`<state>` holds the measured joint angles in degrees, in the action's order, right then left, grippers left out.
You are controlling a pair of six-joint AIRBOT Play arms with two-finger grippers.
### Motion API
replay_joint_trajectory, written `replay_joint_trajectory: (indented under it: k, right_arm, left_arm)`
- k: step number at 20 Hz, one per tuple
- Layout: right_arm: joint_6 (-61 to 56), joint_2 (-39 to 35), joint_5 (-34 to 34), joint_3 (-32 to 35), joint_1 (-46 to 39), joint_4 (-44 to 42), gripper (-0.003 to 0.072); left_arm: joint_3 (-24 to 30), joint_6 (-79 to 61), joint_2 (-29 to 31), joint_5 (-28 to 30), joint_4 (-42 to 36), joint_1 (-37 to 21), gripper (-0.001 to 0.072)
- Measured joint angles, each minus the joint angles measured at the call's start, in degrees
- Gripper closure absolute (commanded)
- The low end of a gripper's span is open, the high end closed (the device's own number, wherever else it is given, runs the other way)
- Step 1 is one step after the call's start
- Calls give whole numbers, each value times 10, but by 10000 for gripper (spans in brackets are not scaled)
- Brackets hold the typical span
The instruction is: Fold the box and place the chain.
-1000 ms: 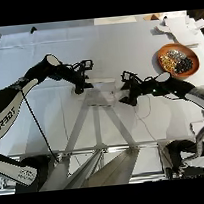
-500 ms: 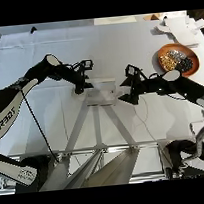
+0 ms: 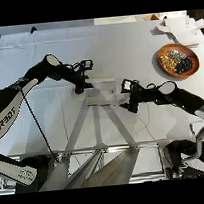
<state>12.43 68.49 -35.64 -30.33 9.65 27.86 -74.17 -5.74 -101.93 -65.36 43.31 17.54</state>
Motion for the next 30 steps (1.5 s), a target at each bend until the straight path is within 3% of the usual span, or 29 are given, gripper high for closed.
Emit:
replay_joint_trajectory:
  k: [6,18,30]
  right_arm:
    - [121,21,72,25,24,-120,-22]
    - [237,69,67,27,21,-323,-21]
    - [316,96,30,-8,-25,-335,-21]
  left_arm:
    - [0,0,0,0,0,0,698]
    - [0,0,0,0,0,0,698]
    - [0,0,0,0,0,0,698]
